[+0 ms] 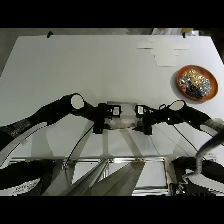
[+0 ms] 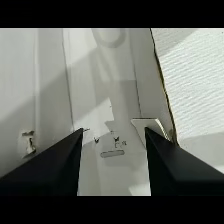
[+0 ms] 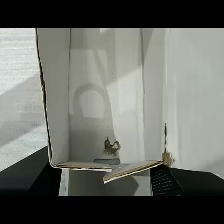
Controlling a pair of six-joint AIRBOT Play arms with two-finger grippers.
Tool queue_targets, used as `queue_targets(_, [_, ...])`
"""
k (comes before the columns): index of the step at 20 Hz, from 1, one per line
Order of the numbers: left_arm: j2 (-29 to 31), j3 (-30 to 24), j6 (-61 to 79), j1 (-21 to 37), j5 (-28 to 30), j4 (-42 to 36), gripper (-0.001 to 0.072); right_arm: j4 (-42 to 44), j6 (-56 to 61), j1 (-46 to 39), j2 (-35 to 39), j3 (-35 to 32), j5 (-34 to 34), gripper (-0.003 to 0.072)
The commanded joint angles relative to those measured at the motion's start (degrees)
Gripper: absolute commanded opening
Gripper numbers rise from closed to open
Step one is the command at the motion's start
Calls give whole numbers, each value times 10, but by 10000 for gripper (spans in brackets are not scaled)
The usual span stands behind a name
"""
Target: Fold the box and place the chain.
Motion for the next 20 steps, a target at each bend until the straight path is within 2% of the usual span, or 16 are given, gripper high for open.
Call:
queue_targets(1, [0, 0, -42, 0, -1, 10, 459, 0, 2, 0, 0, 0, 0, 436])
queue_targets(4, [2, 0, -54, 0, -6, 12, 448, 0, 2, 0, 0, 0, 0, 436])
queue_targets(5, [6, 0, -69, 0, -10, 12, 410, 0, 2, 0, 0, 0, 0, 436])
queue_targets(7, [25, 0, -104, 1, -18, 14, 198, 0, 2, 0, 0, 0, 0, 436])
queue_targets(8, [39, 0, -117, 2, -23, 17, 131, 0, 2, 0, 0, 0, 0, 436])
queue_targets(10, [70, 0, -149, 9, -33, 21, 103, 0, 2, 0, 0, 0, 0, 436])
queue_targets(11, [87, 0, -171, 13, -38, 24, 4, 0, 2, 0, 0, 0, 0, 436])
queue_targets(14, [146, 0, -273, 35, -61, 77, 2, 0, 2, 0, 0, 0, 0, 436])
queue_targets(16, [181, 0, -426, 63, -84, 134, 2, 0, 2, 0, 0, 0, 0, 436])
queue_targets(19, [191, -3, -631, 123, -145, 199, 2, 0, 2, 0, 0, 0, 0, 436])
queue_targets(20, [187, -13, -684, 142, -146, 201, 2, 0, 2, 0, 0, 0, 0, 436])
